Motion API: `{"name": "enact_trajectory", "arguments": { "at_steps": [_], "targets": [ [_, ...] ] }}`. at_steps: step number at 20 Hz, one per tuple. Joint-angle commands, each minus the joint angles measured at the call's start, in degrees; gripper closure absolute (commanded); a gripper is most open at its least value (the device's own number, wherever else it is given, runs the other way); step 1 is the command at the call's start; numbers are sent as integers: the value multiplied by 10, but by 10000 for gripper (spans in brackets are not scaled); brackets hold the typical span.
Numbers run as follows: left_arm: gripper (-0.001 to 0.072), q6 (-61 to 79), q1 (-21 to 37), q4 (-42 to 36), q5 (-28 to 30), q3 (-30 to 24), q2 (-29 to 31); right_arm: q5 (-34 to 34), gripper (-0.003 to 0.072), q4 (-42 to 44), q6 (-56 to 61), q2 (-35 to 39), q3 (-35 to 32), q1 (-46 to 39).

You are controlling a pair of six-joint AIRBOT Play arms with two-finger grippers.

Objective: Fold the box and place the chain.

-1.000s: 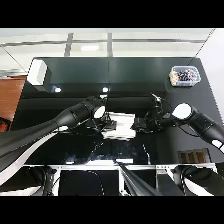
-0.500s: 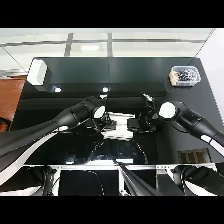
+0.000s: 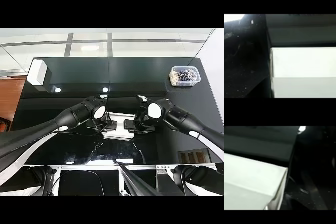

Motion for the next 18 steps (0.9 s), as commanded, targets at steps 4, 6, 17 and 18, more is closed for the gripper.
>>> {"name": "enact_trajectory", "arguments": {
  "at_steps": [4,6,17,18],
  "targets": [
    [680,0,0,1,0,0,0,5,490,-55,56,-31,17,35],
    [680,0,0,1,-2,0,0,17,490,-72,79,-38,30,38],
    [680,0,0,1,-2,0,0,39,666,-114,144,-61,59,61],
    [680,0,0,1,-2,0,0,32,666,-108,144,-61,59,61]
  ]
}}
